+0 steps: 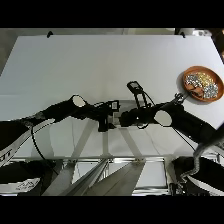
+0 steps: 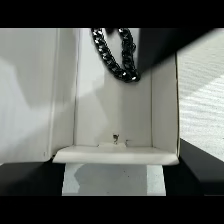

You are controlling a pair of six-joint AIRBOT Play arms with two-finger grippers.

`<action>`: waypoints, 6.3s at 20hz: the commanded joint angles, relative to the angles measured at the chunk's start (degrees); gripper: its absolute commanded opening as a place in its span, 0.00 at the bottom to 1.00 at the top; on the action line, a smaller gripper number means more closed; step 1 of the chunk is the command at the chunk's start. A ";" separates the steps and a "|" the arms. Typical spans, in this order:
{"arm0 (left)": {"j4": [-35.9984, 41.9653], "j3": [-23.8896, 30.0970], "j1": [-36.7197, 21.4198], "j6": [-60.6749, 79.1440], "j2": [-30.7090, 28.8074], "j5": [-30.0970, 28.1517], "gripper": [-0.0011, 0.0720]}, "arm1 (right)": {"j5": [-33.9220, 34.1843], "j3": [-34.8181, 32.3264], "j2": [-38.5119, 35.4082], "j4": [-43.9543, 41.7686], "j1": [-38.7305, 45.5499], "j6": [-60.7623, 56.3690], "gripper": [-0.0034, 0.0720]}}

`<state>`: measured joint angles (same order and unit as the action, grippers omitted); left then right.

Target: Fold the box and place the chain.

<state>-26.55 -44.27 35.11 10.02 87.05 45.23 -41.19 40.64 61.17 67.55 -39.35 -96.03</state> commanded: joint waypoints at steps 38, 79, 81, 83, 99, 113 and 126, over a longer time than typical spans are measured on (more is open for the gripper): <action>0.00 0.00 0.00 0.00 -0.04 -0.02 0.56 | -16.11 8.52 17.66 21.18 42.27 -10.03 0.64; 0.00 0.00 0.00 0.02 -0.04 -0.02 0.56 | -13.60 8.15 -22.40 4.79 1.44 -1.70 0.07; 0.00 0.00 0.00 0.00 -0.04 0.00 0.56 | -11.47 8.15 -18.10 4.22 -2.14 -1.99 0.07; 0.00 0.00 0.00 0.00 -0.04 0.00 0.56 | -9.25 8.15 -13.88 4.48 -4.13 -3.26 0.07; 0.00 0.00 0.00 0.00 -0.04 -0.02 0.56 | 2.34 0.26 1.92 8.63 -4.20 -14.97 0.18; 0.00 0.00 0.00 0.02 -0.04 -0.02 0.56 | -13.77 0.31 -18.45 18.49 16.61 -11.21 0.58; 0.00 0.00 0.00 0.00 -0.04 -0.02 0.56 | -18.14 9.20 12.46 31.21 39.52 0.76 0.79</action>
<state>-26.52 -44.27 35.11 10.02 87.05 45.23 -60.16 47.55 67.20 95.83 -0.78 -96.16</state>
